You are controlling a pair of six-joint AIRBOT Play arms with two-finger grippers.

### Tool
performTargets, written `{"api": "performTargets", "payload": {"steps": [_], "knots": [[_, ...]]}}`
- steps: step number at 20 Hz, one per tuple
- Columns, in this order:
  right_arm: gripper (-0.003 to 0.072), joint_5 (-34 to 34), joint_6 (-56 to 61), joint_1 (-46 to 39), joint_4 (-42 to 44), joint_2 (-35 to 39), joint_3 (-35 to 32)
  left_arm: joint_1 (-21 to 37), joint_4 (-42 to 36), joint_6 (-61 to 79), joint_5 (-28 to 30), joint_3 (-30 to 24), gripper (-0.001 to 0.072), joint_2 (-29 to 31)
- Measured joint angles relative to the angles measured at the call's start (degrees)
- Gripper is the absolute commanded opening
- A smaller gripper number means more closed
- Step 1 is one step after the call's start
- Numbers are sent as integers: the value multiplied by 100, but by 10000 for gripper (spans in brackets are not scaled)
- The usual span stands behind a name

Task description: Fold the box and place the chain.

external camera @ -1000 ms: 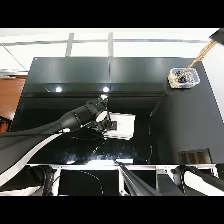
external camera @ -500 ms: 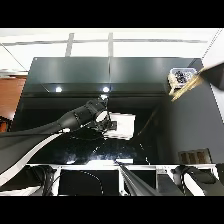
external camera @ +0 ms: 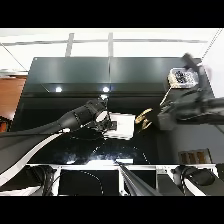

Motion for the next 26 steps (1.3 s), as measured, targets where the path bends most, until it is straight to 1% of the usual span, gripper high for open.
{"api": "performTargets", "payload": {"steps": [5,12,13,14,15,16,19,22,23,24,25,26], "knots": [[41,-542,-192,428,85,-573,-352,0,0,2,-2,0,32,0],[42,-675,-374,560,79,-1207,-433,0,0,0,-2,0,32,0],[52,-675,-389,564,52,-1257,-435,0,0,2,-2,0,32,0],[268,-682,-389,570,33,-1290,-437,0,0,0,-2,0,32,0],[527,-682,-369,570,-9,-1318,-437,0,0,2,-2,0,31,0],[605,-658,-328,544,-68,-1333,-437,0,0,2,-2,0,32,0],[607,-332,-258,238,-262,-1283,-437,0,0,2,-2,0,32,0],[606,-44,-433,-481,-664,-1005,-457,0,0,2,0,0,32,0],[607,-70,-511,-758,-835,-890,-509,0,0,2,-2,0,31,0],[637,-223,-581,-1062,-1019,-774,-612,0,0,0,0,0,32,0],[713,-472,-614,-1338,-1196,-699,-737,0,0,2,0,0,32,0],[713,-800,-625,-1602,-1368,-654,-892,0,0,0,0,0,32,0]]}}
